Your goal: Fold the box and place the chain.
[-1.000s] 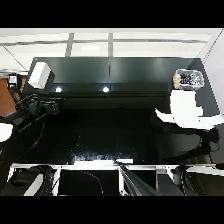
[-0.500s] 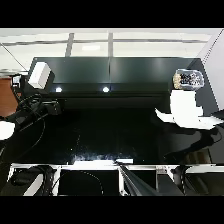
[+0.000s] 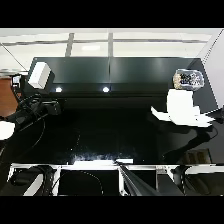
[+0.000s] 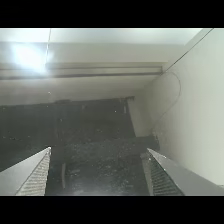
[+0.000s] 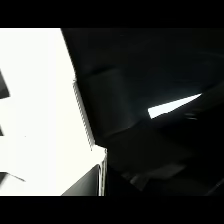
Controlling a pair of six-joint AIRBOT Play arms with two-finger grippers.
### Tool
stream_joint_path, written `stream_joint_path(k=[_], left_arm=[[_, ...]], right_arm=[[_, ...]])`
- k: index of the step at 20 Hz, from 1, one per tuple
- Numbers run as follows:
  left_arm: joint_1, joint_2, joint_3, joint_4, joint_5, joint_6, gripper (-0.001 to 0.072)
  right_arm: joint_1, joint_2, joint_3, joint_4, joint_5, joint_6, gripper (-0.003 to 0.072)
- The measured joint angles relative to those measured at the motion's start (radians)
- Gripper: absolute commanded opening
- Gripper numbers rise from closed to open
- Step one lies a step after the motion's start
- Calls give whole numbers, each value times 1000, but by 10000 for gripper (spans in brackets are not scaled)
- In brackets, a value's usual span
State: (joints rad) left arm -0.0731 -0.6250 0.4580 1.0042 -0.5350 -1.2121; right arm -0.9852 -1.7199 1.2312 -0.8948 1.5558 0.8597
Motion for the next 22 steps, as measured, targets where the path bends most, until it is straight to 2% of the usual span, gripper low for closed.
stream_joint_path(k=[5,10,16,19,22], left_arm=[[0,0,0,0,-34,-2,707],[-18,-2,0,-45,-120,-2,706],[-148,-56,0,-135,-154,0,707],[-228,-129,0,-178,-132,0,707],[-254,-222,0,-296,-112,1,706]], right_arm=[[40,114,-96,126,-19,-73,43],[158,318,-290,209,-156,-132,43],[475,604,-542,259,-324,-70,42],[643,774,-680,276,-426,-17,42],[802,924,-792,299,-511,20,42]])
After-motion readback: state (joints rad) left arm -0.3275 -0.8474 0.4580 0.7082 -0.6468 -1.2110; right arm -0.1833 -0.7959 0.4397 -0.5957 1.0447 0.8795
